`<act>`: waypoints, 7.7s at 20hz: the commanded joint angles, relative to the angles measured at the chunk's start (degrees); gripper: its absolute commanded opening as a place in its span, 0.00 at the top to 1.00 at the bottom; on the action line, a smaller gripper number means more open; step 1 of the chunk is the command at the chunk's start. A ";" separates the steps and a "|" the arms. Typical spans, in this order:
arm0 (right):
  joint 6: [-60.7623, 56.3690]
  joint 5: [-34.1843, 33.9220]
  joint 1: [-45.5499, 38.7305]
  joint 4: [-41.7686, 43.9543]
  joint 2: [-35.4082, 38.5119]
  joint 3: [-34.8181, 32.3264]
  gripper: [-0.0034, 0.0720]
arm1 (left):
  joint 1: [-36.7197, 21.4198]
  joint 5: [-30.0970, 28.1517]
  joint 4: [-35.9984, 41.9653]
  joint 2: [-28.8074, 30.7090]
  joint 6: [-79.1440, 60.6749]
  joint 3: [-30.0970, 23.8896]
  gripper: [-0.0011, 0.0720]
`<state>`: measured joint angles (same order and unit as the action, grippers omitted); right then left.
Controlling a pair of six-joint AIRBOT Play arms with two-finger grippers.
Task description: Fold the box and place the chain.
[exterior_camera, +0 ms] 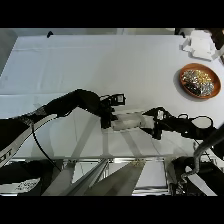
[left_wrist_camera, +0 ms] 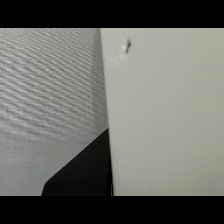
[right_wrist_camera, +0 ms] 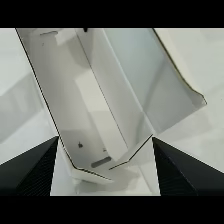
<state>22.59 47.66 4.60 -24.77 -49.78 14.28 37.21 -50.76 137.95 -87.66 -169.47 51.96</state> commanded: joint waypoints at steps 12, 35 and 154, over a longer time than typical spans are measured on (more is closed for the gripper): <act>6.03 2.78 -2.93 1.42 -7.91 4.02 0.09 | 0.02 -0.02 0.00 0.00 -0.02 0.00 0.97; 4.15 5.77 0.31 -4.09 -13.33 5.20 0.06 | 0.02 -0.02 0.00 0.00 -0.02 0.00 0.97; 8.79 2.49 3.78 -4.94 -18.32 5.09 0.38 | 18.67 -1.75 -3.96 22.27 26.99 -0.04 0.98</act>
<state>31.40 50.15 8.38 -29.74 -68.14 19.38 50.28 -60.62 132.55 -62.52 -142.43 51.92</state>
